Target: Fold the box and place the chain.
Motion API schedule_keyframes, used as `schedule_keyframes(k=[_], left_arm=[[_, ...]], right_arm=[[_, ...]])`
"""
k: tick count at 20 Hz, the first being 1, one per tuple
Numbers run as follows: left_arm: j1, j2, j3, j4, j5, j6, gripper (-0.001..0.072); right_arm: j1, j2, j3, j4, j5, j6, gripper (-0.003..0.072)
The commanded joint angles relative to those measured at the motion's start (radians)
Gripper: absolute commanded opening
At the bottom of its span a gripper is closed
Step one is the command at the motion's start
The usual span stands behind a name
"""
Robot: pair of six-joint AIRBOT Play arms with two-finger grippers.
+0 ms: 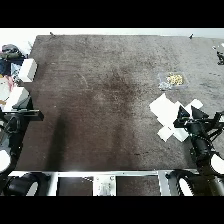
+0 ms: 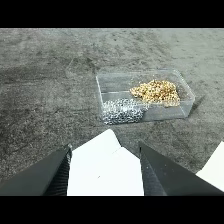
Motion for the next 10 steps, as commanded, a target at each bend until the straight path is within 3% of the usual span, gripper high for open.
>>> schedule_keyframes(k=[1, 5, 8, 10], left_arm=[[-0.001, 0.001, 0.0, 0.0, 0.0, 0.0, 0.0014], [-0.001, 0.001, 0.0, 0.0, 0.0, 0.0, 0.0013], [-0.001, 0.001, 0.0, 0.0, 0.0, 0.0, 0.0014], [-0.001, 0.001, 0.0, 0.0, 0.0, 0.0, 0.0014]], right_arm=[[0.0, 0.0, 0.001, 0.0, 0.0, 0.0, 0.046], [0.0, 0.0, 0.033, 0.0, 0.02, 0.0, 0.0489], [-0.001, -0.027, 0.139, -0.004, -0.002, 0.0, 0.0489], [-0.008, -0.118, 0.238, -0.004, -0.011, -0.016, 0.0489]])
